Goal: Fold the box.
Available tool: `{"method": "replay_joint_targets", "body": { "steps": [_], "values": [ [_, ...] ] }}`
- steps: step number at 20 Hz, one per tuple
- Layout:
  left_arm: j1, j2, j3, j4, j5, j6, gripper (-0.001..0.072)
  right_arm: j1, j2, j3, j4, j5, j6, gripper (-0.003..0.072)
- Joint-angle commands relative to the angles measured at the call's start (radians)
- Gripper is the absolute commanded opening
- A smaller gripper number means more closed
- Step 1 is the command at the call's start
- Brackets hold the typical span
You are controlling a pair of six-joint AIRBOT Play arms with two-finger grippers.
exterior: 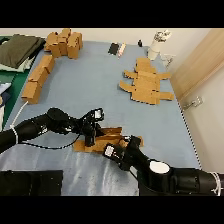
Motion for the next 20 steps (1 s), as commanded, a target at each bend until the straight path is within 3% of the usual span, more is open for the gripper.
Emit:
{"method": "replay_joint_targets", "body": {
  "steps": [1, 6, 11, 16, 20],
  "values": [
    [0.0, 0.0, 0.0, 0.0, 0.0, 0.0, 0.0013, -0.138, 0.126, -0.068, 0.139, 0.184, -0.245, 0.0712],
    [0.0, 0.0, 0.0, 0.0, 0.0, 0.0, 0.0014, -0.357, 0.171, -0.073, 0.398, 0.306, -0.68, 0.0713],
    [0.0, 0.0, 0.0, 0.0, 0.0, 0.0, 0.0013, -0.576, 0.151, -0.072, 0.811, 0.358, -1.17, 0.0712],
    [0.0, 0.0, 0.0, 0.0, 0.0, 0.0, 0.0013, -0.803, 0.03, -0.05, 1.275, 0.253, -1.703, 0.0712],
    [0.0, 0.0, 0.0, 0.0, 0.0, 0.0, 0.0013, -0.905, -0.135, 0.066, 1.365, 0.09, -1.9, 0.0712]
  ]
}}
